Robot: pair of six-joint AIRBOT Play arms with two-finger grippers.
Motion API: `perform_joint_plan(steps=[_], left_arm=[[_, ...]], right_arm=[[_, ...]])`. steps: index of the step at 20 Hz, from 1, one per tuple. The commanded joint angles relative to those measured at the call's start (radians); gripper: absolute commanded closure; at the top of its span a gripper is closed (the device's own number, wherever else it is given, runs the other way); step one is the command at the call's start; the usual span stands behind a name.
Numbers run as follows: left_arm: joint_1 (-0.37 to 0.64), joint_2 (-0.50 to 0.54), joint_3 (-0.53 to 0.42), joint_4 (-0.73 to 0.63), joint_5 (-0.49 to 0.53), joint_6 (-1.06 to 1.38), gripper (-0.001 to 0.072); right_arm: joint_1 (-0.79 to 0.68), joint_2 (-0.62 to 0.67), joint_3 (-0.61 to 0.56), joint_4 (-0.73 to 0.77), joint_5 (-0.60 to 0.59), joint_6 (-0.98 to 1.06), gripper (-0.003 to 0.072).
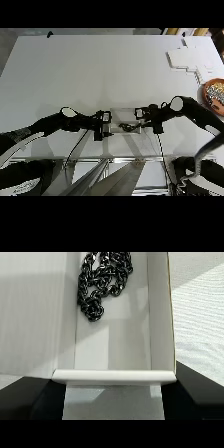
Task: Fold the box and place the chain.
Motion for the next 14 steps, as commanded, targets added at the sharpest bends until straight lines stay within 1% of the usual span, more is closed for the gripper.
perform_joint_plan(steps=[1,2,4,6,8,11,13,14], left_arm=[[0.000,0.000,0.000,0.000,0.000,0.000,0.0379],[0.000,0.000,0.000,0.000,0.000,0.000,0.0379],[0.000,0.000,0.000,0.000,0.000,0.000,0.0379],[0.000,0.000,0.000,0.000,0.000,0.000,0.0379],[0.000,0.000,0.000,0.000,0.000,0.000,0.0379],[0.000,0.000,0.000,0.000,0.000,0.000,0.0379],[0.000,0.000,0.000,0.000,0.000,0.000,0.0379],[0.000,0.000,0.000,0.000,0.000,0.000,0.0379]], right_arm=[[0.002,-0.014,-0.007,0.011,0.027,-0.020,0.0562],[0.002,-0.012,-0.007,-0.002,0.034,-0.011,0.0667],[0.002,0.018,-0.007,-0.056,0.042,0.061,0.0669],[0.002,0.090,-0.007,-0.127,0.044,0.145,0.0669],[0.016,0.182,-0.007,-0.155,0.063,0.212,0.0669],[0.112,0.311,-0.007,-0.120,0.091,0.252,0.0669],[0.211,0.343,-0.007,-0.053,0.087,0.293,0.0669],[0.267,0.342,-0.007,-0.011,0.054,0.327,0.0669]])
